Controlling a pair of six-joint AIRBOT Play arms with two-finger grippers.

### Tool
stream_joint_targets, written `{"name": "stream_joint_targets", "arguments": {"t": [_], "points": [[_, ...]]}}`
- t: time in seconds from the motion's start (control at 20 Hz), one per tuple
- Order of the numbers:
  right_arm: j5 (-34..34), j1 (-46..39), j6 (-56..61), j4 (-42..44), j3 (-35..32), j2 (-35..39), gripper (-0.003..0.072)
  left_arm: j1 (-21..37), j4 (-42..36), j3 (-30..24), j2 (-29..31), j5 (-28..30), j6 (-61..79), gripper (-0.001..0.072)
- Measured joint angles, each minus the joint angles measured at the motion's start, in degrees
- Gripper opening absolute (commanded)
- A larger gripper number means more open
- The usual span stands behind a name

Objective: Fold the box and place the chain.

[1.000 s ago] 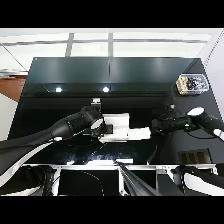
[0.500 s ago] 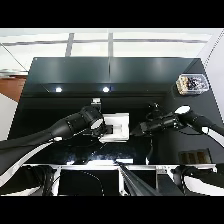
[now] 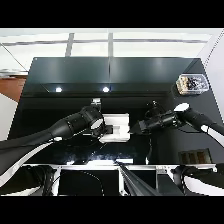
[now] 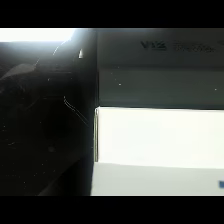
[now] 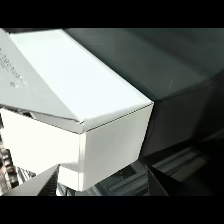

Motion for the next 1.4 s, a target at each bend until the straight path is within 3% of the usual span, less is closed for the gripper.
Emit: {"name": "stream_joint_targets", "arguments": {"t": [0.25,0.75,0.85,1.0,1.1,1.15,1.4], "points": [[-3.78,2.56,3.17,-0.98,0.48,0.02,0.0587,0.0,0.0,0.0,0.0,0.02,0.0,0.0028],[-11.78,13.07,18.01,-15.52,7.93,0.07,0.0586,0.0,-0.02,0.0,0.0,0.02,-0.02,0.0028],[-12.13,13.62,19.76,-17.27,8.76,0.07,0.0534,-0.02,-0.02,0.0,0.0,0.04,-0.02,0.0028],[-12.37,14.01,21.46,-19.3,9.86,0.13,0.053,-0.02,-0.02,0.02,0.0,0.09,-0.15,0.0028],[-12.17,14.25,22.77,-20.35,10.88,0.2,0.0453,0.0,-0.02,0.02,0.0,0.09,-0.13,0.0028],[-12.02,14.73,23.91,-21.33,11.63,0.22,0.0453,0.0,-0.04,0.0,0.0,0.11,-0.15,0.0028],[-11.54,22.38,34.51,-34.21,15.61,0.31,0.0414,-0.02,-0.04,0.0,0.0,0.11,0.04,0.0028]]}}
